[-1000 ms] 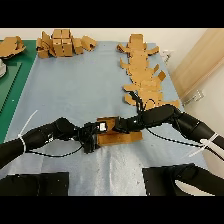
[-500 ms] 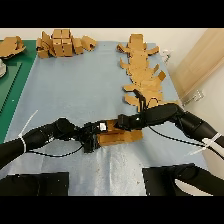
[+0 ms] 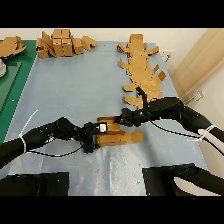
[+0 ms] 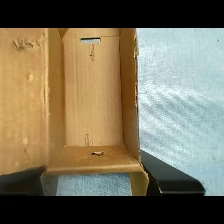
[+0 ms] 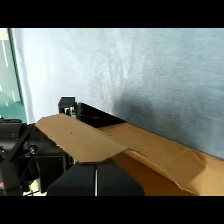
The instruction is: Fold the box.
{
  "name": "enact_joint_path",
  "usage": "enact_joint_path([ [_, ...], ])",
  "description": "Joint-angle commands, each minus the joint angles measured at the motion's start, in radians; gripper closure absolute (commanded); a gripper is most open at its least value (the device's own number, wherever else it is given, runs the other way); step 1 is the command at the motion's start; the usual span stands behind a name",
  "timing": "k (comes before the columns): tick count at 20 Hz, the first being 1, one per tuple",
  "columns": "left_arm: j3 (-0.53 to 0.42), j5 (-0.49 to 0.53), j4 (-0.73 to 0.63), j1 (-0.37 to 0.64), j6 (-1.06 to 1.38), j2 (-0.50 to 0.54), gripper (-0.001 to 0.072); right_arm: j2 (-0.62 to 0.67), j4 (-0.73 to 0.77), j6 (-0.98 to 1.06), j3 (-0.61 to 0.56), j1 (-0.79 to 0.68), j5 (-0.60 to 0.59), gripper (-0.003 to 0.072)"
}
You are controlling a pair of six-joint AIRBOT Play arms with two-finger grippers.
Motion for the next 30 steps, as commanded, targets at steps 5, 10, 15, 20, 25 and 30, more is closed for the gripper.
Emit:
enact_joint_path([
  [5,0.01,-0.068,0.014,0.0,0.042,0.0,0.0196,-0.051,0.031,-0.078,0.008,-0.011,-0.011,0.0689],
  [10,0.01,-0.064,0.014,0.0,0.041,0.0,0.0197,-0.191,0.027,-0.172,0.006,-0.011,0.017,0.0689],
  [15,0.01,-0.057,0.014,0.0,0.041,0.0,0.0197,-0.291,0.023,-0.274,0.006,-0.01,0.016,0.0689],
  [20,0.01,-0.051,0.01,-0.001,0.041,0.0,0.0197,-0.3,0.024,-0.385,0.006,-0.011,0.023,0.0689],
  [25,0.01,-0.052,0.01,-0.001,0.041,0.0,0.0197,-0.232,0.02,-0.496,0.013,-0.032,0.04,0.0688],
  [30,0.01,-0.051,0.01,-0.001,0.041,0.0,0.0197,0.006,-0.231,-0.472,0.009,-0.115,0.056,0.0687],
])
